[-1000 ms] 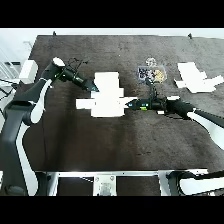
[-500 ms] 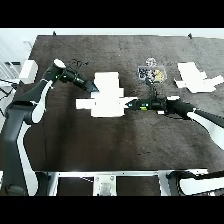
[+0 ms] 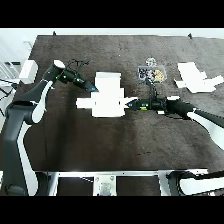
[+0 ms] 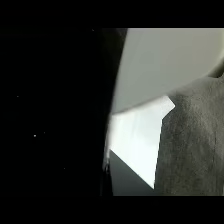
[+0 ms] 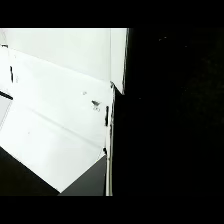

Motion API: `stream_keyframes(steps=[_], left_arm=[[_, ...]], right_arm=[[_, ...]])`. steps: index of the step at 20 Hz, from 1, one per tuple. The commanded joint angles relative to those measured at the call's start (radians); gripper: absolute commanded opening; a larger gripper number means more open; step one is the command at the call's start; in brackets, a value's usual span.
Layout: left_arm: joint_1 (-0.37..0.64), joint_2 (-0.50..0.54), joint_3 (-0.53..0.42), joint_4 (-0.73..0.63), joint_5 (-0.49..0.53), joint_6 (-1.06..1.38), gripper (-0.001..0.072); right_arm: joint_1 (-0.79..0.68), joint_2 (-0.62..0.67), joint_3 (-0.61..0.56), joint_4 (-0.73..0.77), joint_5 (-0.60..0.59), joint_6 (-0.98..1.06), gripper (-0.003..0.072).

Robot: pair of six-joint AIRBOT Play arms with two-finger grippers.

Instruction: Fold the box and place the chain.

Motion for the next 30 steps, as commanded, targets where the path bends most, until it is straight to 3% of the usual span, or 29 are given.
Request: stream_keyframes(steps=[1,2,9,10,11,14,16,20,24,30], left_arm=[[-0.001,0.000,0.000,-0.025,-0.028,0.098,0.0018],[-0.001,0.000,0.000,-0.025,-0.036,0.142,0.0017],[-0.001,0.015,-0.003,-0.067,-0.047,0.515,0.0012],[-0.001,0.020,-0.005,-0.082,-0.040,0.559,0.0012],[-0.001,0.022,-0.005,-0.099,-0.024,0.596,0.0012],[-0.001,0.022,-0.006,-0.108,-0.001,0.654,0.0012],[-0.001,0.037,-0.043,-0.111,0.023,0.698,0.0012],[-0.001,0.131,-0.241,-0.122,0.179,0.855,0.0012],[-0.029,0.141,-0.378,-0.140,0.287,1.009,0.0013],[-0.043,0.141,-0.395,-0.147,0.303,1.089,0.0015]], right_arm=[[-0.003,0.000,0.000,0.004,0.000,-0.002,0.0235],[-0.010,0.001,0.000,0.012,0.001,-0.003,0.0349],[-0.228,0.070,0.000,0.039,0.018,0.005,0.0342],[-0.257,0.070,0.000,0.057,0.050,0.005,0.0334],[-0.280,0.070,0.000,0.055,0.091,0.005,0.0267],[-0.320,0.070,-0.002,0.054,0.163,0.005,0.0262],[-0.321,0.070,-0.002,0.054,0.163,0.004,0.0263],[-0.321,0.070,-0.002,0.055,0.162,-0.003,0.0266],[-0.317,0.069,-0.002,0.058,0.159,-0.026,0.0275],[-0.312,0.069,-0.002,0.057,0.159,-0.030,0.0275]])
